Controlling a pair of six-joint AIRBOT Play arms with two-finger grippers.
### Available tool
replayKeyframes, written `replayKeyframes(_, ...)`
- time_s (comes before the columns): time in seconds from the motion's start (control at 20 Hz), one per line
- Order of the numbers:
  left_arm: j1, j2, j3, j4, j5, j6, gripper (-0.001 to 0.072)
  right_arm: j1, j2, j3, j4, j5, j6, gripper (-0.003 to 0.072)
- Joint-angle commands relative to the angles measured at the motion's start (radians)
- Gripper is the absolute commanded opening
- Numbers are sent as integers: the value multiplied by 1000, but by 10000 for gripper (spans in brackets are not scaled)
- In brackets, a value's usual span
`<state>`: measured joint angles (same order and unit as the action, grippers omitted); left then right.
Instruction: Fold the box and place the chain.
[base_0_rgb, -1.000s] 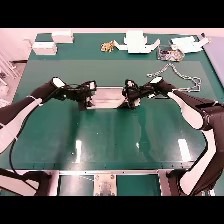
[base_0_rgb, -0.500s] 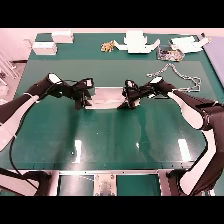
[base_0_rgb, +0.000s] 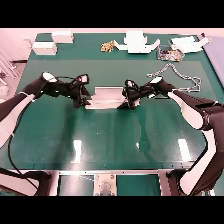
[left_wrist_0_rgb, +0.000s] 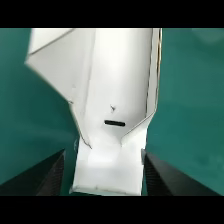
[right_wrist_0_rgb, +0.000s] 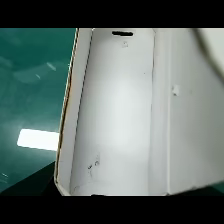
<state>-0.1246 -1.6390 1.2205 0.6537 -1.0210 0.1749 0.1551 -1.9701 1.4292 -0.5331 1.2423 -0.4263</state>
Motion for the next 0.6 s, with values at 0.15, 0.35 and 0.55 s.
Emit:
replayKeyframes(0.15,82,0,1,-294,-184,122,560,0,0,0,0,0,0,567)
replayKeyframes(0.35,82,0,1,-210,-145,71,556,0,0,0,0,0,0,567)
replayKeyframes(0.55,82,0,1,-122,-127,30,179,0,0,0,0,0,0,566)
